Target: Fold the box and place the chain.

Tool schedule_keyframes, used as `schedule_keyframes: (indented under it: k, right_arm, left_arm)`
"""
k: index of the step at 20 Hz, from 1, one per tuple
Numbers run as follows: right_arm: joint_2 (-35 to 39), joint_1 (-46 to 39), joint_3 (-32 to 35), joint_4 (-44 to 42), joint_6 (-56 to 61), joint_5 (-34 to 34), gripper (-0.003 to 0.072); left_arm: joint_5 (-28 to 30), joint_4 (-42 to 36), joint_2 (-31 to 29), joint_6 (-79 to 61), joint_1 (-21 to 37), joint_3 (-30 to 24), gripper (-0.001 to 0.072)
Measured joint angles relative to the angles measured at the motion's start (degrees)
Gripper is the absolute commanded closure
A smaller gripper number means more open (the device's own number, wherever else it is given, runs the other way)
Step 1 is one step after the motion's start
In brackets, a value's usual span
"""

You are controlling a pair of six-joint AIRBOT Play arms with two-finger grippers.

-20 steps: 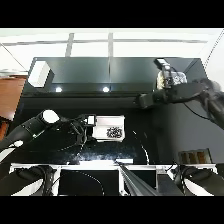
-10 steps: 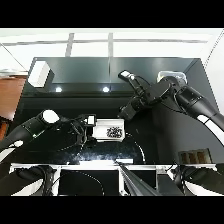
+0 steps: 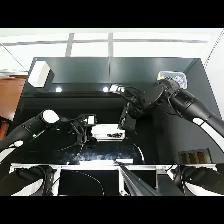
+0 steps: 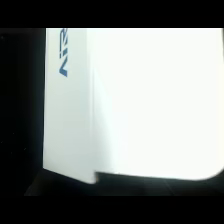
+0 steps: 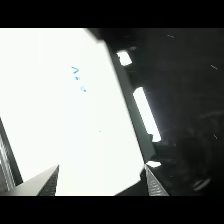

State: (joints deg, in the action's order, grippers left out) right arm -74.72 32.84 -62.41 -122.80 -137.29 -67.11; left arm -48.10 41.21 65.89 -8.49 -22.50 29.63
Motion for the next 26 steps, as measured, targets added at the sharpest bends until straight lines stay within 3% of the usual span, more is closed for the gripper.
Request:
schedule_keyframes:
  k: [1, 12, 13, 17, 19, 20, 21, 22, 26]
  right_arm:
    - [0.0, 0.2, 0.0, 0.0, -1.3, -0.1, -0.0031]
    - [0.3, 2.4, 3.9, 0.9, -4.5, 0.8, -0.0014]
    - [0.3, 2.8, 4.1, 1.5, -4.5, 1.4, 0.0121]
    - [0.4, 3.9, 4.6, 3.3, -4.6, 3.1, 0.0335]
    - [0.4, 4.2, 4.7, 3.8, -4.6, 3.4, 0.0334]
    - [0.4, 4.3, 4.7, 3.9, -4.6, 3.5, 0.0250]
    - [0.4, 4.4, 4.7, 4.0, -4.6, 3.7, 0.0037]
    - [0.5, 4.5, 4.6, 4.2, -4.5, 3.9, -0.0025]
    - [1.2, 4.6, 4.6, 4.3, -3.5, 3.8, -0.0031]
  left_arm:
    - [0.0, 0.0, 0.0, 0.0, 0.0, 0.0, 0.0224]
    - [-0.2, 0.0, 0.0, 0.0, 0.0, 0.0, 0.0224]
    - [-0.2, 0.0, 0.0, 0.0, 0.0, 0.0, 0.0224]
    - [-0.3, 0.0, 0.0, 0.0, 0.0, 0.0, 0.0224]
    - [-0.3, 0.0, 0.0, 0.0, 0.0, 0.0, 0.0224]
    - [-0.3, 0.0, 0.0, 0.0, 0.0, 0.0, 0.0224]
    - [-0.3, 0.0, 0.0, 0.0, 0.0, 0.0, 0.0224]
    - [-0.3, 0.0, 0.0, -0.1, 0.0, 0.0, 0.0223]
    - [-0.4, 0.0, 0.0, 0.0, 0.0, 0.0, 0.0224]
